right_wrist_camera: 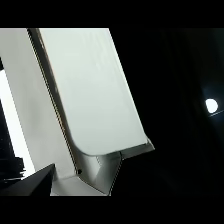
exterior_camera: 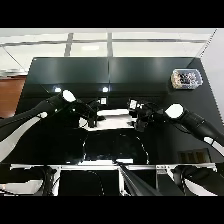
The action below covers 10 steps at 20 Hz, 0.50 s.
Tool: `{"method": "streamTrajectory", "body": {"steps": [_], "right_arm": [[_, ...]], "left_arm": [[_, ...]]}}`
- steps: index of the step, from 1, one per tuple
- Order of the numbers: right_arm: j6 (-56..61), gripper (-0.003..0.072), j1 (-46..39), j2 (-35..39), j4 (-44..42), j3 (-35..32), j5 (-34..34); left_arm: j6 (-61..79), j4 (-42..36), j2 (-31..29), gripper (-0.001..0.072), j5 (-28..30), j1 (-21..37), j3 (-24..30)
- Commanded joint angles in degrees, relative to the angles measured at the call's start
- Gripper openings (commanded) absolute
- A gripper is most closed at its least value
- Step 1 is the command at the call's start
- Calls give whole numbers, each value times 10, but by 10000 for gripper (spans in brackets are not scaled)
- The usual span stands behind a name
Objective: Fold the box and place the chain.
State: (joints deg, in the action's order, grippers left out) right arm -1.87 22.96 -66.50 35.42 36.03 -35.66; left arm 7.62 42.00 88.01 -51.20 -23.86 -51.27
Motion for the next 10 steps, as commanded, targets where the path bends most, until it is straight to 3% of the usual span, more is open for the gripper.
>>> {"method": "streamTrajectory", "body": {"steps": [1,4,10], "right_arm": [[-58,711,-3,-20,-59,0,-36],[-145,711,-3,-40,-103,0,-48],[-166,710,-3,-75,-101,0,-65]], "left_arm": [[1,0,0,28,0,0,0],[1,0,0,28,0,0,0],[1,0,0,28,0,0,0]]}}
